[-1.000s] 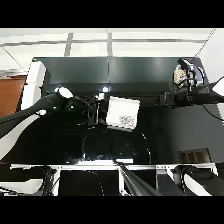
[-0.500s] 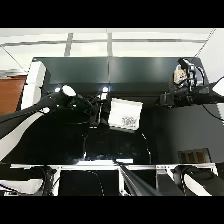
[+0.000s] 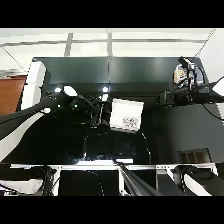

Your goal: Fold the box and place the chain.

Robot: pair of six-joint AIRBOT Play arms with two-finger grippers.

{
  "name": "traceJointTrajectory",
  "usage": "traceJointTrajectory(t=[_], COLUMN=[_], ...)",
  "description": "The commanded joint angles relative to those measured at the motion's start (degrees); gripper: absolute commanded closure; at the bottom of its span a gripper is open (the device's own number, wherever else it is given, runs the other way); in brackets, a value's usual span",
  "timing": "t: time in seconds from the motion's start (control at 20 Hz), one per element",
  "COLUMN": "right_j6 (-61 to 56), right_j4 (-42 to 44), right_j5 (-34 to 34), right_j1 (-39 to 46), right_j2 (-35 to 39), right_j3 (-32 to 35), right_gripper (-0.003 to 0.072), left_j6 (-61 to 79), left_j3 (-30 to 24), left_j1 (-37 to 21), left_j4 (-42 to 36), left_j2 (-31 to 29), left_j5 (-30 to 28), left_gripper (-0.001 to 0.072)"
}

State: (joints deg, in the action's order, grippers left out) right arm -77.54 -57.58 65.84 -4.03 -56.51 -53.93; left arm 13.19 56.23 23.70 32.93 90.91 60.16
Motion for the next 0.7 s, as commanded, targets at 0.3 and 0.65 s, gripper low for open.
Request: traceJointTrajectory(t=[0.3,0.65], right_j6=[0.0,0.0], right_j4=[0.0,0.0], right_j5=[-0.9,-1.3], right_j1=[0.0,0.0], right_j2=[0.0,0.0], right_j3=[0.0,0.0], right_gripper=[0.0478,0.0478], left_j6=[0.5,0.1], left_j3=[0.3,0.3], left_j1=[1.8,3.5], left_j4=[1.5,1.6], left_j2=[0.1,0.1], left_j5=[-1.4,-2.3], left_gripper=[-0.0004,0.003])
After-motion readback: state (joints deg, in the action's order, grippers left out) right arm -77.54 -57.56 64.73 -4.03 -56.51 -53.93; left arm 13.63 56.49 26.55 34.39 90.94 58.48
